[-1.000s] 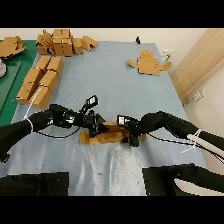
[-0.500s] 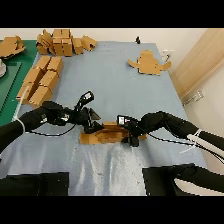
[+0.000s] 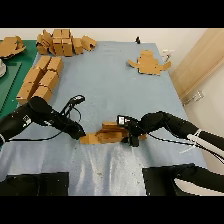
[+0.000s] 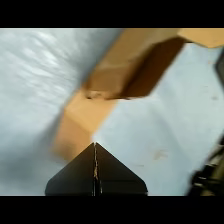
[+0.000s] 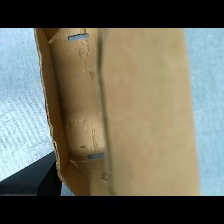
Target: Fold the box.
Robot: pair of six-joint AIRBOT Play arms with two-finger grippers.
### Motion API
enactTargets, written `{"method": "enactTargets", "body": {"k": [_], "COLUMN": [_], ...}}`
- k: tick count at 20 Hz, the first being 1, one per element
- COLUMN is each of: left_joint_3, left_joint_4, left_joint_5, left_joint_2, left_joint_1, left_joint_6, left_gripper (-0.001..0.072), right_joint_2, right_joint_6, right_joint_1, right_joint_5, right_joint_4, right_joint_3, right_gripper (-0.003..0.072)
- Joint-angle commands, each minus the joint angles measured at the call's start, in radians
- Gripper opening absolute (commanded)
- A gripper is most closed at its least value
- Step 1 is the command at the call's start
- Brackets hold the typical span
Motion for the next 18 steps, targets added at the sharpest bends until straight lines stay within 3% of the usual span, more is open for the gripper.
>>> {"method": "enactTargets", "body": {"k": [1, 3, 8, 11, 18], "left_joint_3": [0.000, 0.005, 0.047, 0.104, 0.161], "left_joint_4": [-0.164, -0.280, -0.435, -0.506, -0.498], "left_joint_5": [-0.043, 0.024, 0.146, 0.156, 0.277], "left_joint_2": [0.001, -0.034, -0.158, -0.212, -0.328], "left_joint_1": [-0.106, -0.163, -0.169, -0.170, -0.165], "left_joint_6": [-0.197, -0.197, -0.175, -0.132, -0.151], "left_gripper": [0.0010, 0.0010, 0.0010, 0.0010, 0.0009], "right_joint_2": [-0.001, -0.001, -0.001, -0.001, -0.001], "right_joint_6": [0.000, 0.000, 0.000, 0.000, 0.000], "right_joint_1": [0.000, 0.000, 0.000, 0.000, 0.000], "right_joint_5": [0.000, 0.000, 0.000, 0.001, 0.000], "right_joint_4": [0.000, 0.000, 0.000, 0.000, 0.000], "right_joint_3": [0.000, 0.000, 0.000, 0.000, 0.000], "right_gripper": [0.0450, 0.0450, 0.0450, 0.0450, 0.0450]}}
